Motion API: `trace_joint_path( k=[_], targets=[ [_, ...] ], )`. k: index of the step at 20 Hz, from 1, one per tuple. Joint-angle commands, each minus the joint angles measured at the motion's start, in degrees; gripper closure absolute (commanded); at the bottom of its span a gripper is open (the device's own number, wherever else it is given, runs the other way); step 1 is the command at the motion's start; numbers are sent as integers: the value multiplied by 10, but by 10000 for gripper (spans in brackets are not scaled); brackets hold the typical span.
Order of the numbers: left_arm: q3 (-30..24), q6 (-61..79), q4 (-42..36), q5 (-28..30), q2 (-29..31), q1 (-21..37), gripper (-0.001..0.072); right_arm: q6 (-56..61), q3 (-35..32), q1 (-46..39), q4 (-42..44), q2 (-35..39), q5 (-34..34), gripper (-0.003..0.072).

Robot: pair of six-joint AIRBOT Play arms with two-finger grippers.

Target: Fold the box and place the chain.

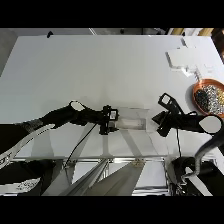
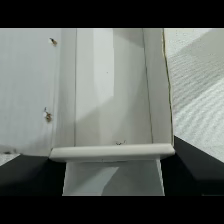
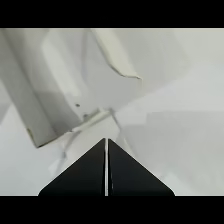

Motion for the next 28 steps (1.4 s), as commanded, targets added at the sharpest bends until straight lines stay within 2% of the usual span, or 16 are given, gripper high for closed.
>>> trace_joint_path(
  k=[1,4,8,10,13,15,17,20,23,27,28],
  targets=[
    [0,0,0,0,0,0,439,249,1,0,-98,24,-48,670],
    [0,0,0,0,0,0,439,378,1,-38,-153,12,-59,670],
    [0,0,0,0,0,0,439,405,1,-115,-153,-34,-43,670],
    [0,0,0,0,0,0,439,405,0,-116,-146,-72,-11,670],
    [0,0,0,0,0,0,439,385,0,-106,-57,-130,17,669],
    [0,0,0,0,0,0,439,366,0,-80,-3,-157,22,669],
    [0,0,0,0,0,0,439,366,0,-55,14,-176,18,669],
    [0,0,0,0,0,0,439,366,0,-35,31,-184,18,669],
    [0,0,0,0,0,0,439,366,0,-28,36,-155,18,665],
    [0,0,0,0,0,0,439,369,0,-28,38,-103,29,565],
    [0,0,0,0,0,0,439,373,0,-28,47,-95,30,471]
  ],
)
